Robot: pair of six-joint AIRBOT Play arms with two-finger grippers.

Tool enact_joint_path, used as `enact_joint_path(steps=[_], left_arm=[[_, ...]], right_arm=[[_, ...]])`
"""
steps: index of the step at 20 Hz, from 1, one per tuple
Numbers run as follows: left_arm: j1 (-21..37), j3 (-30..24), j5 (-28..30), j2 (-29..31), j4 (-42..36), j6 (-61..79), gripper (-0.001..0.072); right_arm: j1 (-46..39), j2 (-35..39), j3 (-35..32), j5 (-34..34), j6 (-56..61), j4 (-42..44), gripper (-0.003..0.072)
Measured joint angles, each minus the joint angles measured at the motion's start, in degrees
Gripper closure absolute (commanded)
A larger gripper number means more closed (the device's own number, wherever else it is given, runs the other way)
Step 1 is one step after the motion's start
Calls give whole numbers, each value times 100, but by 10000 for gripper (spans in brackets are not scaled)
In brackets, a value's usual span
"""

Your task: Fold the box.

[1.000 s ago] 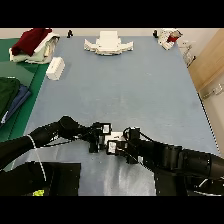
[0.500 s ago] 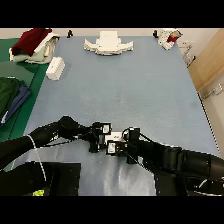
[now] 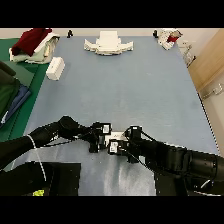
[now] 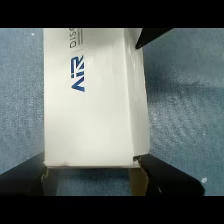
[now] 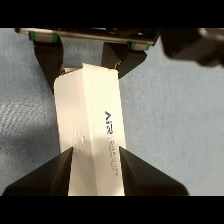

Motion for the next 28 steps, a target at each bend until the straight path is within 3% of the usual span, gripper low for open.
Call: enact_joint_path(steps=[14,16,28], left_arm=[[2,0,7,0,-4,-4,246],[2,0,7,0,-2,-4,246],[7,0,-13,0,4,2,246]], right_arm=[[0,24,105,-35,-20,-494,269],[0,17,107,-35,-20,-509,404],[0,-313,107,17,-216,358,402]])
